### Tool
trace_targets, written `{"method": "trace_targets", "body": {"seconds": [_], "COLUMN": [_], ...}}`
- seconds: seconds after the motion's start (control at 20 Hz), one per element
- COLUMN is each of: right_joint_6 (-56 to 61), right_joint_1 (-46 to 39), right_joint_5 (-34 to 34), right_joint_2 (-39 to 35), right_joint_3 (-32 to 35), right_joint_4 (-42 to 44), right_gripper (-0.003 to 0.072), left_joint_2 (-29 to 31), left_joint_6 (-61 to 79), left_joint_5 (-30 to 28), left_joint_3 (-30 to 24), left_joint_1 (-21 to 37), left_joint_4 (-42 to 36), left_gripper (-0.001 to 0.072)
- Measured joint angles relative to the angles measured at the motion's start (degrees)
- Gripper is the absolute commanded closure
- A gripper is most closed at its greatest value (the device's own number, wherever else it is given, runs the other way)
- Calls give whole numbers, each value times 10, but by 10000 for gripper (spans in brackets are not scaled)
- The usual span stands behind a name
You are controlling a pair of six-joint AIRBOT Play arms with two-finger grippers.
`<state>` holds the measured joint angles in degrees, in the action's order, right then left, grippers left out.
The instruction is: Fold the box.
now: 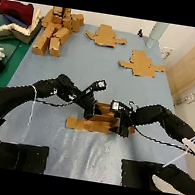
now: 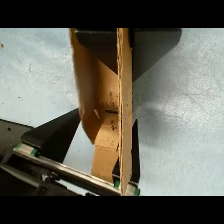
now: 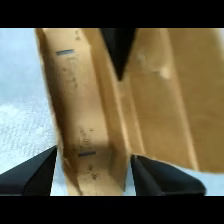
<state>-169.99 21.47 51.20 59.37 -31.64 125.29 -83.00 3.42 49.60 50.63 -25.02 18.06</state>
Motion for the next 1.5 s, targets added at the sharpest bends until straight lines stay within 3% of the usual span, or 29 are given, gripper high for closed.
{"method": "trace_targets", "body": {"seconds": [1.5], "right_joint_6": [21], "right_joint_1": [31], "right_joint_5": [-2], "right_joint_2": [17], "right_joint_3": [8], "right_joint_4": [-17], "right_gripper": [-19], "left_joint_2": [0], "left_joint_6": [0], "left_joint_5": [0], "left_joint_3": [0], "left_joint_1": [0], "left_joint_4": [-1], "left_gripper": [695]}}
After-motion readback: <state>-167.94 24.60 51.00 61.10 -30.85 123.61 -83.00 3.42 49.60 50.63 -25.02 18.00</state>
